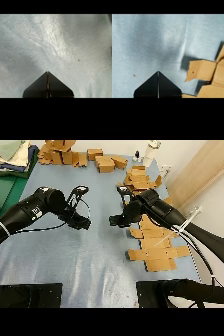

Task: Fold the box.

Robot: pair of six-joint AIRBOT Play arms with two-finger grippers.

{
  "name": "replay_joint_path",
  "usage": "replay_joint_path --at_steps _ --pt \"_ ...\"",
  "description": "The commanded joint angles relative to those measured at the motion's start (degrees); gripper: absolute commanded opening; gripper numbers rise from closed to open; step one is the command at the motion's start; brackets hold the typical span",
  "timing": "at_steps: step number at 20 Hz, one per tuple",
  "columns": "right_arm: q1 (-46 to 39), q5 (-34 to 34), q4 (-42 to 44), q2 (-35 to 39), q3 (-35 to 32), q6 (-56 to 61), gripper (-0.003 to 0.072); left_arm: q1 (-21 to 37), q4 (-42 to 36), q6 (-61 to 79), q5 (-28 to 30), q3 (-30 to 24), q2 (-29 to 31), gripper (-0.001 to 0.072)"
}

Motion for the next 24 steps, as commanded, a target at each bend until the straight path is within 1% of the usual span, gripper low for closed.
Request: replay_joint_path --at_steps 1,3,4,6,7,8,9,10,12,15,18,21,24 --pt "-2.43 -3.76 -6.49 -0.15 0.74 0.15 0.0004 -0.04 -1.03 -0.04 2.12 -0.04 0.02 0.0013" --pt "-9.27 -15.41 -16.7 0.02 2.25 -1.14 0.0003 -0.04 -2.51 -0.02 2.21 -0.04 0.02 0.0013" --pt "-13.57 -19.87 -20.2 0.13 2.45 -2.69 0.0004 -0.04 -2.75 0.02 2.05 -0.04 0.02 0.0014" --pt "-24.09 -24.87 -23.89 0.31 2.25 -3.98 0.0005 -0.02 -2.75 0.15 1.86 -0.04 0.02 0.0015" --pt "-29.27 -26.16 -23.32 0.31 2.12 -4.85 0.0056 -0.02 -2.75 0.15 1.84 -0.04 0.02 0.0016" --pt "-34.36 -27.43 -21.62 0.31 1.75 -5.68 0.0262 -0.02 -2.78 0.37 1.6 -0.04 0.02 0.0199" --pt "-38.91 -28.02 -19.34 0.31 1.01 -6.67 0.0464 -0.02 -3.17 0.39 1.51 -0.04 0.0 0.0596" --pt "-42.47 -28.5 -16.68 0.33 0.07 -8.15 0.0463 -0.02 -3.58 0.39 1.73 -0.04 0.02 0.0694" --pt "-47.58 -28.65 -13.09 0.72 -2.73 -12.98 0.0463 -0.02 -3.61 0.39 2.05 -0.04 0.0 0.0693" --pt "-52.11 -27.23 -14.08 2.1 -6.78 -19.8 0.0463 -0.02 -3.61 0.39 2.03 -0.04 0.02 0.0693" --pt "-57.48 -25.33 -14.43 2.43 -9.33 -24.22 0.0463 -0.02 -4.04 0.37 1.16 -0.04 0.02 0.0693" --pt "-63.65 -22.08 -9.86 2.43 -12.52 -29.99 0.0463 0.02 -4.44 0.37 0.26 -0.04 0.02 0.0694" --pt "-67.73 -17.73 -5.9 2.32 -13.44 -35.08 0.0463 0.02 -5.35 0.35 0.26 -0.04 0.02 0.0694"
